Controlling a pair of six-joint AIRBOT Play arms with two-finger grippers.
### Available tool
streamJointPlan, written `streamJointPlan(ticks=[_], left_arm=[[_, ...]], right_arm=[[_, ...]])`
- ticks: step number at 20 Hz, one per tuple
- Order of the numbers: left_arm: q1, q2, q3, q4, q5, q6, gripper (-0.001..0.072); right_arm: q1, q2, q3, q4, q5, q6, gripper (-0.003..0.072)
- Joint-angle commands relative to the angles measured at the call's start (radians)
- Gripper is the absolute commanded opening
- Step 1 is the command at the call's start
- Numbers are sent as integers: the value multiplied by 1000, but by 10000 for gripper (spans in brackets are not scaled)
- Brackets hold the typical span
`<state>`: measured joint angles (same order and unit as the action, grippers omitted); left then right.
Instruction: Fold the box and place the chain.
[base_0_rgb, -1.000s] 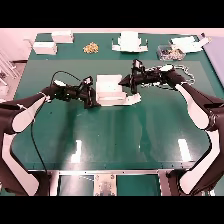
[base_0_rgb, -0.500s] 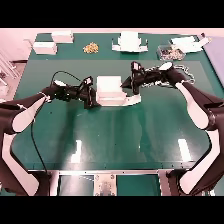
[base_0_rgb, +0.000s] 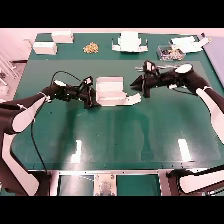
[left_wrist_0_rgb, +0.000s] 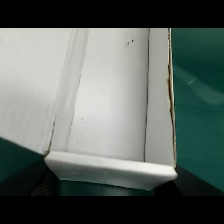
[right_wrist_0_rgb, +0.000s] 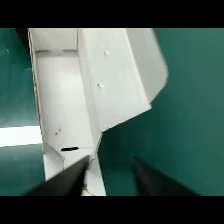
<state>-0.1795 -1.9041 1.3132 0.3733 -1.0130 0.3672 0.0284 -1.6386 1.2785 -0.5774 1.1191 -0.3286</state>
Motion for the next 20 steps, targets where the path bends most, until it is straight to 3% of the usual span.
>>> streamJointPlan(ticks=[1,8,9,10,15,17,20], left_arm=[[0,0,0,0,0,0,533],[0,0,0,0,0,0,533],[0,0,0,0,0,0,533],[0,0,0,0,0,0,533],[0,0,0,0,0,0,533],[0,0,0,0,0,0,533],[0,0,0,0,0,0,533]], right_arm=[[4,-20,-89,5,-23,-75,563],[26,-97,-85,72,-43,-123,561],[28,-100,-85,72,-43,-126,517],[32,-101,-85,72,-43,-130,408],[59,-117,-85,105,-73,-183,359],[70,-122,-85,134,-74,-208,256],[89,-122,-85,181,-106,-229,193]])
